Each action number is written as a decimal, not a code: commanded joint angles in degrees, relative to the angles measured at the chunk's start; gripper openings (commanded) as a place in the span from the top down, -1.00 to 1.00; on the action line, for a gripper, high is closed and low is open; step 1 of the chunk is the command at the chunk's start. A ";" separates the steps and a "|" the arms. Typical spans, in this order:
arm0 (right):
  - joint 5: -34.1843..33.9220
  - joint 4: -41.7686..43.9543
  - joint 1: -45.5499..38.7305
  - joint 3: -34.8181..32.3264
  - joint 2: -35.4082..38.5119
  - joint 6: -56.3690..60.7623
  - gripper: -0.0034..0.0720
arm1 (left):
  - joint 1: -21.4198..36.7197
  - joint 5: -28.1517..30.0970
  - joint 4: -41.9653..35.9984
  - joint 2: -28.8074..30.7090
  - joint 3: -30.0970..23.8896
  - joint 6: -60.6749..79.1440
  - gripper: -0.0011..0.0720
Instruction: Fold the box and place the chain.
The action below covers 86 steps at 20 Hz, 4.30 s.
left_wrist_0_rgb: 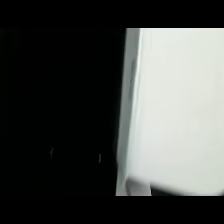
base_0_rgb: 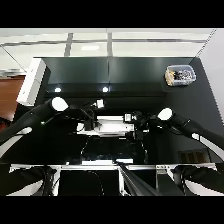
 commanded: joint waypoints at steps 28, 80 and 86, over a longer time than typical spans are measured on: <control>0.00 0.07 0.04 0.04 -0.04 0.04 0.23 | 2.56 8.79 -36.30 -0.31 -6.82 -17.29 0.91; 0.00 0.09 0.02 0.04 -0.04 0.02 0.24 | 2.49 -6.60 -6.43 -1.25 -6.03 6.56 0.40; 0.00 0.07 0.02 0.04 -0.04 0.04 0.24 | 2.32 -7.04 -7.15 -1.25 -6.03 6.49 0.43</control>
